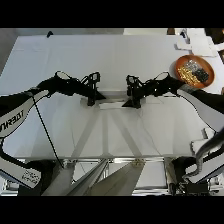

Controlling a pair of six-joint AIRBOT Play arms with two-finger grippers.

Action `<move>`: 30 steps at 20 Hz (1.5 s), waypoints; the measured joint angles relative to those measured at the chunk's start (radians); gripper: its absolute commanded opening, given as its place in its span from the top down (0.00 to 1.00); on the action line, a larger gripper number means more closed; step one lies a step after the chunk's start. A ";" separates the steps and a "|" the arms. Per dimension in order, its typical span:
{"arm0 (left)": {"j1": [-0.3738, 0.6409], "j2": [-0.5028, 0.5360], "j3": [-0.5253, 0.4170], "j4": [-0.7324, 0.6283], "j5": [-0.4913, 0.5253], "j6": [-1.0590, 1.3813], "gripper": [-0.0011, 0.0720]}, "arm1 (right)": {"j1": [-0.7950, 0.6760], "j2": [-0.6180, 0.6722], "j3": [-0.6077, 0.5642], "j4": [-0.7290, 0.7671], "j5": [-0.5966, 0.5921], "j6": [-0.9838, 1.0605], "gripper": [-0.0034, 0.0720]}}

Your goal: Fold the box and place the chain.

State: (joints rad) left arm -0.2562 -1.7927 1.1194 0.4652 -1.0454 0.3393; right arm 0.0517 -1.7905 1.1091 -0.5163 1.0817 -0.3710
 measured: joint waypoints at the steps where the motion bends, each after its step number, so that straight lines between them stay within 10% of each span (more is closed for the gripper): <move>1: 0.000 0.000 0.000 -0.001 0.001 -0.001 0.47 | 0.000 0.000 0.000 0.000 0.000 -0.001 0.42; 4: 0.000 0.000 0.000 -0.008 0.005 0.000 0.30 | 0.000 0.000 0.000 -0.003 0.003 -0.006 0.42; 30: 0.000 0.000 0.000 -0.013 -0.009 -0.003 0.30 | 0.000 0.000 0.000 0.000 0.000 0.000 0.42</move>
State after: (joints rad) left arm -0.2562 -1.7927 1.1194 0.4526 -1.0546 0.3367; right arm 0.0521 -1.7905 1.1091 -0.5167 1.0821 -0.3714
